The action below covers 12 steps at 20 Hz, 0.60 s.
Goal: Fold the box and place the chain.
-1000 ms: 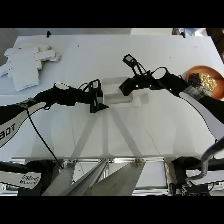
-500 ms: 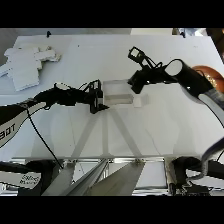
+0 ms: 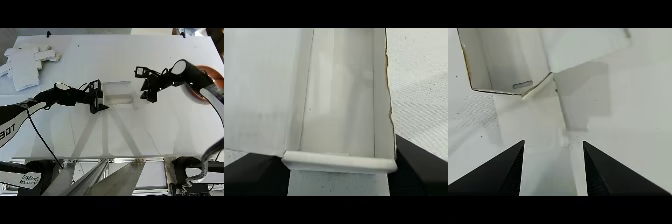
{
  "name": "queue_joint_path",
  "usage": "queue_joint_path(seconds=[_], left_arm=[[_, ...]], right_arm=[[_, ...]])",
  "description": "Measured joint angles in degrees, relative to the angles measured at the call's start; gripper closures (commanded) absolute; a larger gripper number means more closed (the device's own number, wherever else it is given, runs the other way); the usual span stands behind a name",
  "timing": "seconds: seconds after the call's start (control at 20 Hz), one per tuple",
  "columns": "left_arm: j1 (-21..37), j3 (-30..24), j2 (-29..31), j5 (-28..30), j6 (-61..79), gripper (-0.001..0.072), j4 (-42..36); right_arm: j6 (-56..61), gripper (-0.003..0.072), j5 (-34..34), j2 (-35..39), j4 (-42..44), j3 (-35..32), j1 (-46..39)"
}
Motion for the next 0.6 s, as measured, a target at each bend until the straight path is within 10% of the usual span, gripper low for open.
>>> queue_joint_path(seconds=[0.4,0.6], left_arm=[[0.00,0.00,0.00,0.00,0.00,0.0185,0.00],[0.00,0.00,0.00,0.00,0.00,0.0185,0.02]], right_arm=[[-6.47,0.0304,0.50,-5.14,7.76,0.00,1.14],[-9.16,0.0432,2.29,-5.51,10.10,0.00,1.64]])
